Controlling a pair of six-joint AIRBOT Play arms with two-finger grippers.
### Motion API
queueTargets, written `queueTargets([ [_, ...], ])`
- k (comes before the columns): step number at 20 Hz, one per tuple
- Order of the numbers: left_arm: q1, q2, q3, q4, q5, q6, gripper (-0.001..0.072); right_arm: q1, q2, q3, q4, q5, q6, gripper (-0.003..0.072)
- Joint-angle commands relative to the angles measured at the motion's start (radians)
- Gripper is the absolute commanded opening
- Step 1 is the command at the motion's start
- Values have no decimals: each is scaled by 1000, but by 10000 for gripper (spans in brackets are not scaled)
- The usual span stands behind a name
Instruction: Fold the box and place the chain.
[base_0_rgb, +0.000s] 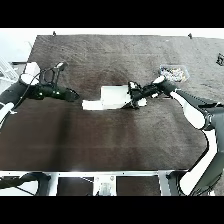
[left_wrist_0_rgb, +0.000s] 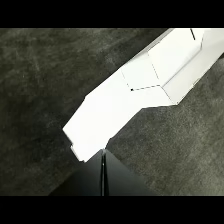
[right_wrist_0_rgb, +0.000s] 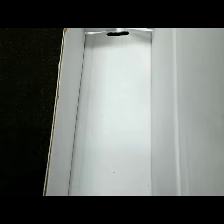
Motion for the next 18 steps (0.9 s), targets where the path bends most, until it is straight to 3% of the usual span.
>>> queueTargets([
  [1,39,6,-26,-19,11,-74,18,0,0,0,0,0,0,589],
  [5,45,0,-26,0,14,-81,19,0,0,0,0,0,0,589],
  [9,56,0,-64,124,131,-234,21,0,0,0,0,0,0,589],
  [12,59,-31,-90,86,127,-201,19,0,0,0,0,0,0,589],
  [18,56,-190,-67,-151,33,-43,19,0,0,0,0,0,1,589],
])
